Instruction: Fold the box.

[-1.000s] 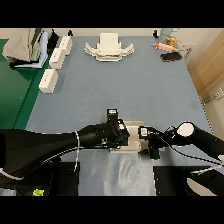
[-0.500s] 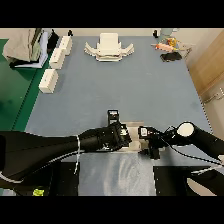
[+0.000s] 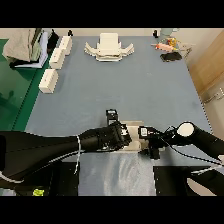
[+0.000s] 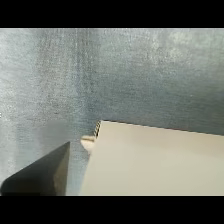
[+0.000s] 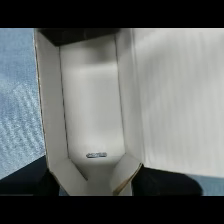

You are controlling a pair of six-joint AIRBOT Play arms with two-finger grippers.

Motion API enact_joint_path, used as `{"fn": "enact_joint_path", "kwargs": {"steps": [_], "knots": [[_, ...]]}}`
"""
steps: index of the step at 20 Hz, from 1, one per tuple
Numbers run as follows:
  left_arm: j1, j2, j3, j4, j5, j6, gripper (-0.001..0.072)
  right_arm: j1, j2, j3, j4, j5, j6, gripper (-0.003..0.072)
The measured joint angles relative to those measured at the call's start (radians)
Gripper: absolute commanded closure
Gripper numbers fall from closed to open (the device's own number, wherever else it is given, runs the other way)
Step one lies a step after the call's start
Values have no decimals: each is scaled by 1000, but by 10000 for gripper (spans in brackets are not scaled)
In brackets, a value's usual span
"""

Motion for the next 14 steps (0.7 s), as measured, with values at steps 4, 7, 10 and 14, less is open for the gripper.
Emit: {"fn": "enact_joint_path", "kwargs": {"steps": [4,7,10,14], "knots": [[-1,1,10,11,-5,10,692,0,0,0,0,0,-3,137],[-1,1,13,22,-3,12,690,0,0,0,0,0,-1,137],[-1,0,13,36,5,8,236,0,0,0,0,0,0,138],[0,1,15,26,7,4,219,0,0,0,0,0,0,138]]}}
